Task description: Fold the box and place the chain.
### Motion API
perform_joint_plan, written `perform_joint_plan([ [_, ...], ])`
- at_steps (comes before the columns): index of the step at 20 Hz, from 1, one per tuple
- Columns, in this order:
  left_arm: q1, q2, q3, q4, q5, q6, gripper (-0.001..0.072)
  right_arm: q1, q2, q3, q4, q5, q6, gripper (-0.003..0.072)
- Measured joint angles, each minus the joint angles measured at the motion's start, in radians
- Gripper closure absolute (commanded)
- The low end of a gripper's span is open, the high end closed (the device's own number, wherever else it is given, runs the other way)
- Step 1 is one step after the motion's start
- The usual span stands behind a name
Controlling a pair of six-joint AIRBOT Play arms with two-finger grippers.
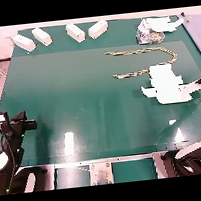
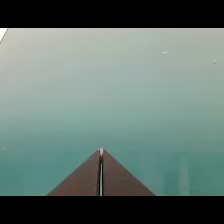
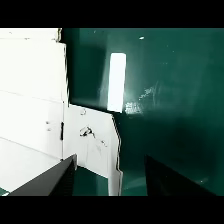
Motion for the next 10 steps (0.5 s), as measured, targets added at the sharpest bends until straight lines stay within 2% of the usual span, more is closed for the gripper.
perform_joint_plan([
  [8, 0.0, 0.0, 0.0, 0.0, 0.0, 0.0, 0.069, 0.016, -0.069, -0.004, 0.071, 0.078, -0.003, 0.0181],
  [10, 0.0, 0.0, 0.0, 0.0, 0.0, 0.0, 0.069, 0.025, -0.084, -0.013, 0.082, 0.093, -0.005, 0.0274],
])
